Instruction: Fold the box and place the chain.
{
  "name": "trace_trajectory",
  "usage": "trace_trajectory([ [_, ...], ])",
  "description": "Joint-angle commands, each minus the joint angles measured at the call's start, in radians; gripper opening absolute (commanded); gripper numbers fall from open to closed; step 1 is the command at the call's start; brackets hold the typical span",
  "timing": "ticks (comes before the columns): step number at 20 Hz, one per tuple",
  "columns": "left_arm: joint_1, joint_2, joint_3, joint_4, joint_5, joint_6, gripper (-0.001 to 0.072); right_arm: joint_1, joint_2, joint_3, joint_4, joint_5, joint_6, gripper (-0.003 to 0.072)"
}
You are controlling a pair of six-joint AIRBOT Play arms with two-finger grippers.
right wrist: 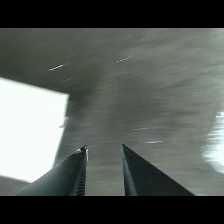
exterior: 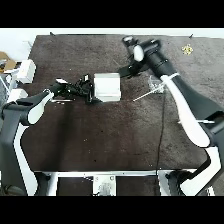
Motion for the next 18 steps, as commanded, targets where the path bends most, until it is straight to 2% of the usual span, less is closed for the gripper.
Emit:
trace_trajectory([
  [1, -0.001, 0.000, 0.000, 0.000, 0.002, 0.000, 0.0275, -0.119, 0.040, -0.003, -0.040, 0.005, -0.067, 0.0256],
  [4, -0.001, 0.000, 0.000, 0.000, 0.002, 0.000, 0.0275, -0.254, 0.013, -0.017, -0.026, 0.015, -0.067, 0.0256],
  [8, -0.001, 0.000, 0.000, 0.000, 0.002, 0.000, 0.0275, -0.378, -0.041, -0.021, 0.090, 0.031, -0.111, 0.0255],
  [11, -0.001, 0.000, 0.000, 0.000, 0.002, 0.000, 0.0274, -0.407, -0.092, -0.021, 0.161, 0.034, -0.195, 0.0255],
  [18, -0.001, 0.000, 0.000, 0.000, 0.002, 0.000, 0.0275, -0.407, -0.196, -0.021, 0.212, 0.048, -0.272, 0.0255],
])
